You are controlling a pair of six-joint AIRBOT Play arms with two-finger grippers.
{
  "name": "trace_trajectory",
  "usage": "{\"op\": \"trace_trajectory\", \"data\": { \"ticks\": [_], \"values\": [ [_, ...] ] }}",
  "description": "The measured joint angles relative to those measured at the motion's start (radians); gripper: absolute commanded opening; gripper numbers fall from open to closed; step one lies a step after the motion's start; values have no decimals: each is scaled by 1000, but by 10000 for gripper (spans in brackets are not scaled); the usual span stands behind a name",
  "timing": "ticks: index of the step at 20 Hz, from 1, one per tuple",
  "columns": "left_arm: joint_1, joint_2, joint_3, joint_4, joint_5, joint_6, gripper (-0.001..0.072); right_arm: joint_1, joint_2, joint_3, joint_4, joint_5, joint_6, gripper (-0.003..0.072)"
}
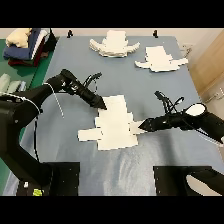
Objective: Fold the box.
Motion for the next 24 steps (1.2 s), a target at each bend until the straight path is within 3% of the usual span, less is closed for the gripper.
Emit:
{"op": "trace_trajectory", "data": {
  "ticks": [8, 16, 19, 20, 22, 23, 24],
  "values": [
    [-11, -11, 13, -3, -126, 95, 48, 0, 0, 0, -5, -4, 4, 3],
    [-14, -11, 13, -3, -160, 119, 11, 0, 0, 0, -18, -18, 18, 15],
    [-15, -9, 15, -2, -158, 124, 8, 0, 0, 3, -22, -32, 27, 273],
    [-17, -2, 18, -2, -140, 128, 8, -3, 0, 10, -40, -45, 47, 310],
    [-31, 33, 20, 5, -90, 147, 8, -23, 0, 44, -105, -59, 114, 310],
    [-45, 58, 20, 15, -61, 160, 8, -39, 1, 70, -154, -63, 164, 358],
    [-65, 92, 18, 35, -26, 178, 8, -59, 3, 104, -207, -63, 223, 488]
  ]
}}
